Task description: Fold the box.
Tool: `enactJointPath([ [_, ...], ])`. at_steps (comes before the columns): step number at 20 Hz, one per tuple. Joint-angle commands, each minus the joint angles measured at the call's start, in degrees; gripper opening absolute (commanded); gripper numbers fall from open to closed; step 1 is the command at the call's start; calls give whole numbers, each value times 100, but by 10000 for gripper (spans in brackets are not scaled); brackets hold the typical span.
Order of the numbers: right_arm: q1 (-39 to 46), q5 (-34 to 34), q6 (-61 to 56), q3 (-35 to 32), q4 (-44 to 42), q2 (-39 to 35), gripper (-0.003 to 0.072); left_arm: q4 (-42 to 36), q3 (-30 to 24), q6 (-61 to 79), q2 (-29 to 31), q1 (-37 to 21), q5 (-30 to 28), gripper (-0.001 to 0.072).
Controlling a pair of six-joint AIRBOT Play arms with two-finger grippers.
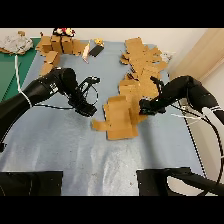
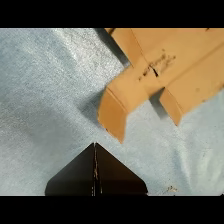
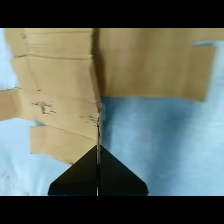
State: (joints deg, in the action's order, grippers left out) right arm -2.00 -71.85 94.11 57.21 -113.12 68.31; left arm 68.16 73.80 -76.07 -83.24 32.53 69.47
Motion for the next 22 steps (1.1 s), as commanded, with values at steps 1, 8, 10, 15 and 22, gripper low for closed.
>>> enactJointPath([
  [1,-125,811,-590,-28,811,-109,3,0,2,0,0,0,0,13],
  [8,-210,1923,-1058,-26,920,-114,3,0,4,0,0,0,0,13],
  [10,-289,1523,-1003,-26,868,-153,2,-2,4,0,0,0,0,13],
  [15,-778,76,-789,-26,678,-439,2,0,4,0,0,0,-2,13],
  [22,-1545,184,-1128,-612,101,-605,1,0,4,0,0,0,-2,13],
])
